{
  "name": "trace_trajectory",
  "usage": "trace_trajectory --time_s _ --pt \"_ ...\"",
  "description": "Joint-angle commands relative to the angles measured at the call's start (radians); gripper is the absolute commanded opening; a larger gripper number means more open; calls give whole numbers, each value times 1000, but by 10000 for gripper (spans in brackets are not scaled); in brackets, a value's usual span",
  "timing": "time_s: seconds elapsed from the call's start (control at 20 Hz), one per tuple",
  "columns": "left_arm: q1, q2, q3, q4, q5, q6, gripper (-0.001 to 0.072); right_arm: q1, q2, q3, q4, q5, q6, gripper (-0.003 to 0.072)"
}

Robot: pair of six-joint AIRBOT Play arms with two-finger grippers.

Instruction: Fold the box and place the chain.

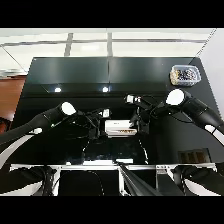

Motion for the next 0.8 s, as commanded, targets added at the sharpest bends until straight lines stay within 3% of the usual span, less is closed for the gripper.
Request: trace_trajectory --time_s 0.0,0.3,0.35,0.75 --pt "0 0 1 0 0 0 324 1 1 -1 -12 3 1 261" --pt "0 0 1 0 1 0 324 1 1 -1 -32 23 1 271" --pt "0 0 1 0 1 0 324 1 1 -1 -32 23 1 327" --pt "0 0 1 0 2 0 325 9 1 -16 -31 18 1 331"
